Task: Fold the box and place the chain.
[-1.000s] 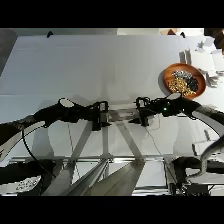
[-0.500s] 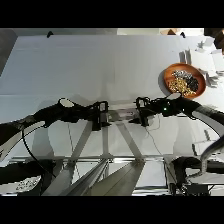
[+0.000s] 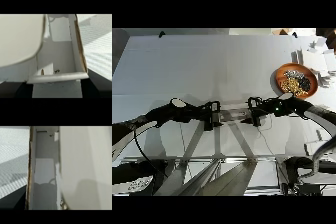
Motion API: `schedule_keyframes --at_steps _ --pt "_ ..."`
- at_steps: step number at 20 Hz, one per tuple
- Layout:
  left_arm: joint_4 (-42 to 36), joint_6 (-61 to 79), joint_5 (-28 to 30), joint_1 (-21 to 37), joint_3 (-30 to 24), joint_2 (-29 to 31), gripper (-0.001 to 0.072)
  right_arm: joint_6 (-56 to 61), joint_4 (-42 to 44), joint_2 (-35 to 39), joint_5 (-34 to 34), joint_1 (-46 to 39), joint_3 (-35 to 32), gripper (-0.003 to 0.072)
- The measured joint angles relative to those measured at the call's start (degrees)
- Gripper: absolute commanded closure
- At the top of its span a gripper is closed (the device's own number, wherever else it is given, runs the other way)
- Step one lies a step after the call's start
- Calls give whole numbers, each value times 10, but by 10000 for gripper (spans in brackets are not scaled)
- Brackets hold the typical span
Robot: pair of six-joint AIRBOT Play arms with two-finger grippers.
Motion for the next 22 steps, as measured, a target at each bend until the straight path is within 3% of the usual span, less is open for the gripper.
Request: schedule_keyframes --at_steps 10,12,22 --pt "0 0 0 0 0 0 497 0 2 0 2 0 0 135" --pt "0 0 -1 0 0 0 497 2 4 0 2 0 0 -34" --pt "1 0 -3 0 0 0 497 54 -29 21 12 -1 0 -34"
